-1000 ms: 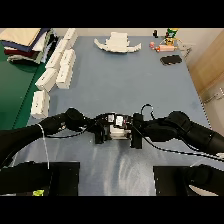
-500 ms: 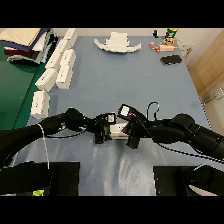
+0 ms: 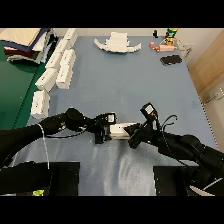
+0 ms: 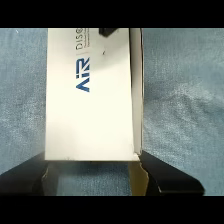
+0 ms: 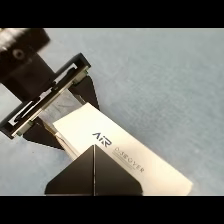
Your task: Fold the box.
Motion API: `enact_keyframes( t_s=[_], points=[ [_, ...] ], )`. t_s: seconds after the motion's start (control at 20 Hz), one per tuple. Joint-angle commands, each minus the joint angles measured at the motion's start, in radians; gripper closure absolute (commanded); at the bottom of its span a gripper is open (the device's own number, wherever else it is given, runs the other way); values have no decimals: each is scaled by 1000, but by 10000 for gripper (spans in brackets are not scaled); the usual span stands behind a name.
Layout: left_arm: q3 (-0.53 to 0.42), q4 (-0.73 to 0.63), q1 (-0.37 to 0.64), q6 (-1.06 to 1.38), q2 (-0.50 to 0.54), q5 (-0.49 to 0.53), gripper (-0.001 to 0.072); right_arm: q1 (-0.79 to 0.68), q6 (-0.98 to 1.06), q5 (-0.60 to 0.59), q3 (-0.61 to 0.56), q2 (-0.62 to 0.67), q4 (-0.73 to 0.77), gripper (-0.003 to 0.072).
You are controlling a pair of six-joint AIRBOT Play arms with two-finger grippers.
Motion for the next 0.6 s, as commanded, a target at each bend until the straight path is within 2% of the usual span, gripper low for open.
enact_keyframes(
  t_s=[0.0,0.15,0.35,0.55],
  points=[
    [0,0,0,1,0,0,248,52,92,142,-88,39,9,686],
    [0,0,0,1,0,0,248,97,113,207,-107,2,8,686],
    [0,0,0,1,0,0,249,97,131,223,-107,-80,9,686],
    [0,0,0,1,0,0,248,97,134,213,-107,-102,9,686]
  ],
)
